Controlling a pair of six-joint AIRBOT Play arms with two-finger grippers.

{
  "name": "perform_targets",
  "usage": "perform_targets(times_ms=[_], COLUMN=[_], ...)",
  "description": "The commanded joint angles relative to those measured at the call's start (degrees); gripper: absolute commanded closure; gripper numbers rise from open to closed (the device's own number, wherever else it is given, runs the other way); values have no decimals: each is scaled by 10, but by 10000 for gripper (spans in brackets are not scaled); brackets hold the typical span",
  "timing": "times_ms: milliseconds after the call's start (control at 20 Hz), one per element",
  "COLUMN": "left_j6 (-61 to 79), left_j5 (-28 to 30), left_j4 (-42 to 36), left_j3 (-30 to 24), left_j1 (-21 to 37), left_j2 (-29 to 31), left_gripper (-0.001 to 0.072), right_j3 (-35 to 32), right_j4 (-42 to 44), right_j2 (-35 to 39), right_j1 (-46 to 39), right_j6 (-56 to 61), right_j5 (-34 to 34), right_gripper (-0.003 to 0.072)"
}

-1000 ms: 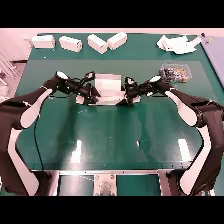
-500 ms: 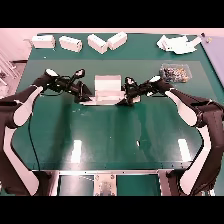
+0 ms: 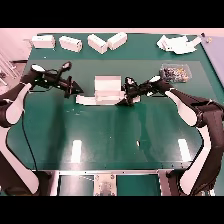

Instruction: Fold the box and place the chain.

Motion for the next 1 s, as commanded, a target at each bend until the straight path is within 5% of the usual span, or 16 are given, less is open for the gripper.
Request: perform_targets(times_ms=[0,200,500,950], left_j6=[-53,-257,-546,-623], left_j5=[-40,-3,35,19], left_j4=[-66,-41,157,148], left_j3=[14,19,19,-26], left_j1=[41,70,70,24], left_j2=[0,0,0,0], left_gripper=[690,693,694,694], right_j3=[0,0,0,0], right_j4=[0,0,0,0], right_j2=[0,0,0,0], right_j1=[0,0,0,0], right_j6=[0,0,0,0], right_j5=[0,0,0,0], right_gripper=[123,123,123,123])
